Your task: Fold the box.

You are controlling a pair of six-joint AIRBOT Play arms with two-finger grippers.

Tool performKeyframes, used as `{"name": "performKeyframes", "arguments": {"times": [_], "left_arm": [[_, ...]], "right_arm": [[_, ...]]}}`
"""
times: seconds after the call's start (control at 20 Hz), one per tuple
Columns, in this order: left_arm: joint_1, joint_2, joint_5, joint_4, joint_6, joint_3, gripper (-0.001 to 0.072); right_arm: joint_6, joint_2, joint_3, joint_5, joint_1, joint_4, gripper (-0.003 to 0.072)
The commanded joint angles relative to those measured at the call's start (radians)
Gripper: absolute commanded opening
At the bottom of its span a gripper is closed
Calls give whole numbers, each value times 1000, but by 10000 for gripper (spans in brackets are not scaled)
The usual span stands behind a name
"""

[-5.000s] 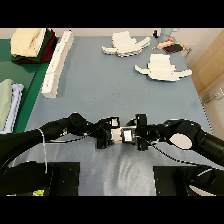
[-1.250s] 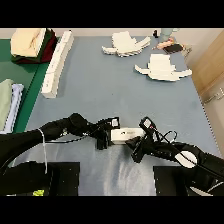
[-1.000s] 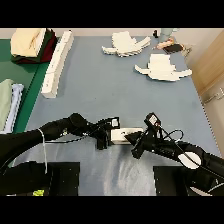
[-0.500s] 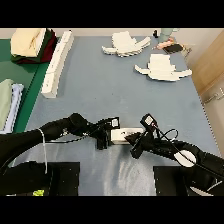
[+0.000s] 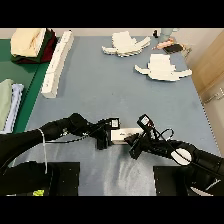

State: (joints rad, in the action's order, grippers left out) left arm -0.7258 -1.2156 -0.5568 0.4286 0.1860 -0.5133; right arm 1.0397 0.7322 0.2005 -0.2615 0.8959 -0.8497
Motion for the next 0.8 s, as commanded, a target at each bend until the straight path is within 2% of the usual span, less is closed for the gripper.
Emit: {"name": "performKeyframes", "arguments": {"times": [0.0,0.45,0.75], "left_arm": [[0,0,-1,-2,-3,-1,520],[0,0,-1,-2,-3,-1,520],[0,0,-1,-2,-3,-1,521]], "right_arm": [[0,16,-3,-46,1,-7,2],[0,14,0,-42,1,-7,1],[0,-63,42,66,1,-25,2]]}}
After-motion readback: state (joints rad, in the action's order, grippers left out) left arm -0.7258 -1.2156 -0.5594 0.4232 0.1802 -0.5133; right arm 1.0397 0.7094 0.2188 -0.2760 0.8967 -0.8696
